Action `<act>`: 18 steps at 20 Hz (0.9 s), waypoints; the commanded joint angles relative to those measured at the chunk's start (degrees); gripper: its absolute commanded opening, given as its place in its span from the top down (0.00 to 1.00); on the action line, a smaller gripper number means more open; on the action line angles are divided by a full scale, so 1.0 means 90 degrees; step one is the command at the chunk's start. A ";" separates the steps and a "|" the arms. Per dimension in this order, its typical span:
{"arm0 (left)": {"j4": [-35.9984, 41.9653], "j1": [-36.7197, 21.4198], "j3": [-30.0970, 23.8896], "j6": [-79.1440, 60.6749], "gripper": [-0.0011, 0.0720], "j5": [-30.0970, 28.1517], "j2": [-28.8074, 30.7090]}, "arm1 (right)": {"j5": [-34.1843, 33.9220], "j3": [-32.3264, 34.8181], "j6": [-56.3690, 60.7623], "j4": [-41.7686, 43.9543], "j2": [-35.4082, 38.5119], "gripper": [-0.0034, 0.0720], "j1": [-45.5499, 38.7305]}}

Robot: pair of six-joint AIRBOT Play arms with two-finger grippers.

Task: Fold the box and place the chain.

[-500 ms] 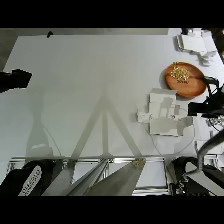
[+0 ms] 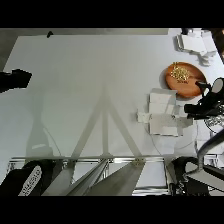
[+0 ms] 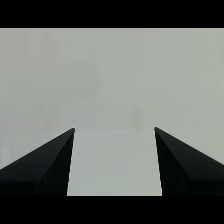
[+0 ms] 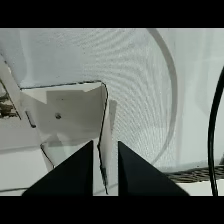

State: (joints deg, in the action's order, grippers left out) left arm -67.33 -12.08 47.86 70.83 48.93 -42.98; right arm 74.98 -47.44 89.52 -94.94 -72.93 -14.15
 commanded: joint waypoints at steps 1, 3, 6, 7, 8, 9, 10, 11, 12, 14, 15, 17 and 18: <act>0.0000 0.0002 0.0007 -0.0002 0.25 -0.0002 -0.0002 | 0.0080 0.0000 0.0019 -0.0036 -0.0386 0.94 -0.0002; 0.0000 0.0002 0.0007 -0.0002 0.25 -0.0002 -0.0002 | 0.0104 0.0000 -0.0019 0.0010 -0.0369 0.95 -0.0002; 0.0000 0.0002 0.0007 -0.0002 0.25 0.0000 -0.0005 | 0.0007 0.0000 -0.1042 0.0707 0.0046 0.95 0.0083; 0.0000 0.0002 0.0007 -0.0002 0.25 -0.0002 -0.0002 | -0.0112 0.0002 -0.1367 0.0911 0.0328 0.95 0.0170; 0.0000 0.0002 0.0007 -0.0002 0.25 -0.0002 -0.0002 | -0.0316 0.0005 -0.1685 0.1151 0.0665 0.95 0.0245; 0.0000 0.0002 0.0007 -0.0002 0.25 -0.0002 -0.0005 | -0.0585 0.0015 -0.1880 0.1428 0.1003 0.95 0.0291; 0.0000 0.0002 0.0007 -0.0002 0.25 0.0000 -0.0002 | -0.0867 0.0041 -0.2144 0.1812 0.1389 0.95 0.0294; 0.0000 0.0002 0.0007 -0.0002 0.25 -0.0002 -0.0002 | -0.1059 0.0100 -0.2506 0.2171 0.1736 0.95 0.0289; 0.0000 0.0002 0.0007 -0.0002 0.25 -0.0002 -0.0005 | -0.1132 0.0180 -0.2943 0.2550 0.2067 0.95 0.0289; 0.0000 0.0002 0.0007 -0.0002 0.25 -0.0002 -0.0005 | -0.1248 0.0495 -0.3648 0.3390 0.2511 0.95 0.0289; 0.0000 0.0002 0.0007 -0.0002 0.25 -0.0002 -0.0002 | -0.1350 0.0733 -0.4012 0.3944 0.2633 0.95 0.0289; 0.0000 0.0002 0.0007 -0.0002 0.25 -0.0002 -0.0002 | -0.1683 0.1350 -0.4952 0.5134 0.2718 0.95 0.0289; 0.0000 0.0002 0.0007 -0.0002 0.25 -0.0002 -0.0005 | -0.1914 0.1664 -0.5408 0.5659 0.2718 0.95 0.0301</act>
State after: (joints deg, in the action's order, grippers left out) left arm -67.31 -12.08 47.86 70.83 48.93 -42.98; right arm 62.76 -38.44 53.76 -59.75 -50.89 -11.60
